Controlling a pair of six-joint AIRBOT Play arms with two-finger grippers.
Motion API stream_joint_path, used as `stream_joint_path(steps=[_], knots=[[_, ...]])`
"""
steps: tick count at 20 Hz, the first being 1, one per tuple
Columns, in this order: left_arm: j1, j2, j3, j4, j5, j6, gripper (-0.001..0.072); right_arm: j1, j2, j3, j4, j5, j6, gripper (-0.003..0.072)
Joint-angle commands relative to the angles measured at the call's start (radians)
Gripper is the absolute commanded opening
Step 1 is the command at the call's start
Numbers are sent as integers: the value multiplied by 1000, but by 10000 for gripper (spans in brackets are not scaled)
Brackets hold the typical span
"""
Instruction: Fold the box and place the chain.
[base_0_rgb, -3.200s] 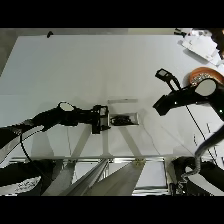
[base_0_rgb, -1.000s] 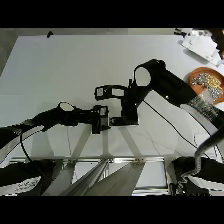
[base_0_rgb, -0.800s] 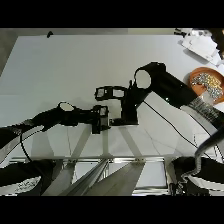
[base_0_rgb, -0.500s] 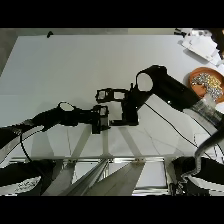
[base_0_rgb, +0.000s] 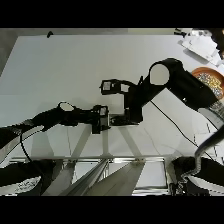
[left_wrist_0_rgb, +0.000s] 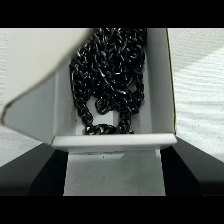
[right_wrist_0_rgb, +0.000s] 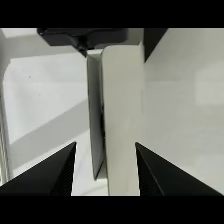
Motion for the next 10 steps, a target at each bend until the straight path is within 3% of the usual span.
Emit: stream_joint_path(steps=[1, 4, 8, 10], knots=[[0, 1, 0, 0, 0, 0, 456, -40, 3, 65, 22, -18, -32, 413], [0, 1, 0, 0, 0, 0, 456, -71, -24, 70, 18, -33, -38, 406], [0, 1, 0, 0, 0, 0, 456, -67, -142, 70, 22, 58, -37, 335], [0, 1, 0, 0, 0, 0, 456, -67, -182, 70, 38, 118, -33, 334]])
